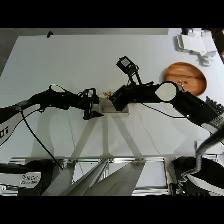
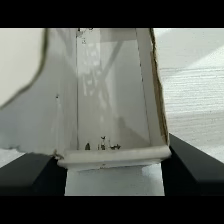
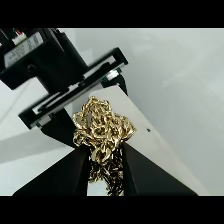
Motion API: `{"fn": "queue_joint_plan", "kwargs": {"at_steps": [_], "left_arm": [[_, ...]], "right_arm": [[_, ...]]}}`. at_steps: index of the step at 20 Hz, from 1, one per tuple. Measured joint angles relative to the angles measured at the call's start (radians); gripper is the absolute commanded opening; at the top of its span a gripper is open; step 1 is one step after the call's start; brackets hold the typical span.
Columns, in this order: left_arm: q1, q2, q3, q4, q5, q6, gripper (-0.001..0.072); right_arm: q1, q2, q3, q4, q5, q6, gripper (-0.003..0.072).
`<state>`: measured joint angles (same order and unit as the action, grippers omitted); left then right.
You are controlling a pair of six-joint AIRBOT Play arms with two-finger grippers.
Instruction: Fold the box and place the chain.
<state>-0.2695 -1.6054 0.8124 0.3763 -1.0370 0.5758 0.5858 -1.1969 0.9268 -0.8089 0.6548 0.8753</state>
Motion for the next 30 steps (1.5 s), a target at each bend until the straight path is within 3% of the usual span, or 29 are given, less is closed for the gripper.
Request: {"fn": "queue_joint_plan", "kwargs": {"at_steps": [10,13,19,25,30], "left_arm": [[0.000,0.000,0.000,0.000,0.000,0.000,0.0316],[0.000,0.000,0.000,0.000,0.000,0.000,0.0316],[0.000,0.000,0.000,0.000,0.000,0.000,0.0316],[0.000,0.000,0.000,0.000,0.000,0.000,0.0316],[0.000,0.000,0.000,0.000,0.000,0.000,0.0316]], "right_arm": [[0.000,-0.137,0.001,-0.119,0.037,-0.008,0.0016],[0.000,-0.171,0.000,-0.127,0.048,-0.009,0.0247],[0.000,-0.173,0.000,-0.142,0.079,-0.017,0.0303],[-0.092,-0.023,0.001,-0.206,0.167,-0.108,0.0304],[-0.305,0.063,0.001,-0.272,0.303,-0.307,0.0467]]}}
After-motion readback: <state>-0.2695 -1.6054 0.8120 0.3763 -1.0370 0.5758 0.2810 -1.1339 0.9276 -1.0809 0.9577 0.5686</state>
